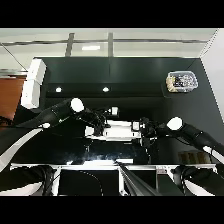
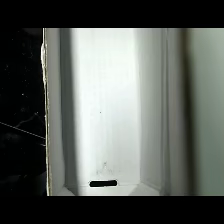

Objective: Fold the box and place the chain.

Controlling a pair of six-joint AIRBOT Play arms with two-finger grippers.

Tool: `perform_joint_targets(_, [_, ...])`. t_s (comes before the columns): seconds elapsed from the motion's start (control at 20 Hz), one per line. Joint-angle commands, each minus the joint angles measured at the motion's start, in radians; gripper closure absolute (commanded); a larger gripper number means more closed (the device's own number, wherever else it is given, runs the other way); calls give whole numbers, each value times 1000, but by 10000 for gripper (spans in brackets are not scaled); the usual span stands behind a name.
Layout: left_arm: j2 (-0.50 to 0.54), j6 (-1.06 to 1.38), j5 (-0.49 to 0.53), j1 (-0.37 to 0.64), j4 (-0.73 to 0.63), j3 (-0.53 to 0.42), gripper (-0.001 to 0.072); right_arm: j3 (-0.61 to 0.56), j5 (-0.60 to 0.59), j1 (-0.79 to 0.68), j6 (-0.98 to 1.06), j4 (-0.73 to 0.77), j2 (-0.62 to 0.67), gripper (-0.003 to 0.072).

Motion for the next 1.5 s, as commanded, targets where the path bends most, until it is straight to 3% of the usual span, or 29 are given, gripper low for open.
perform_joint_targets(0.0, [1, -5, 0, 0, 0, 2, 678, 1, -3, 1, 0, 0, 0, 260])
perform_joint_targets(0.05, [4, -26, 0, 0, 1, 2, 674, 1, -3, 0, 0, 0, 0, 260])
perform_joint_targets(0.1, [13, -46, -1, 0, 10, 3, 598, 1, -3, 0, 0, 0, 0, 260])
perform_joint_targets(0.2, [42, -88, 0, 0, 47, 3, 399, 1, -3, 0, 0, 0, 0, 259])
perform_joint_targets(0.3, [82, -143, -3, 10, 62, 3, 156, 1, -3, 0, 0, 0, 0, 259])
perform_joint_targets(0.35, [104, -189, -3, 20, 76, 3, 76, 1, -3, 0, 0, 0, 0, 260])
perform_joint_targets(0.4, [128, -254, -6, 34, 108, 3, 58, 1, -3, 0, 0, 0, 0, 260])
perform_joint_targets(0.65, [240, -608, -164, 129, 383, 3, 65, 1, -3, 0, 0, 0, 0, 259])
perform_joint_targets(0.7, [255, -666, -211, 154, 399, 3, 171, 1, -3, 0, 0, 0, 0, 259])
perform_joint_targets(0.75, [263, -705, -256, 180, 393, 3, 392, 1, -3, 0, 0, 0, 0, 259])
perform_joint_targets(0.8, [266, -719, -310, 206, 384, 3, 688, 1, -3, 0, 0, 0, 0, 260])
perform_joint_targets(0.95, [266, -772, -400, 240, 300, 0, 682, 1, -3, 0, 0, 0, 0, 259])
perform_joint_targets(1.2, [266, -695, -409, 171, -188, -113, 682, 1, -3, 0, 0, 0, 0, 259])
perform_joint_targets(1.45, [266, -478, -123, 63, -529, -224, 681, 1, -3, 0, 0, 1, 0, 259])
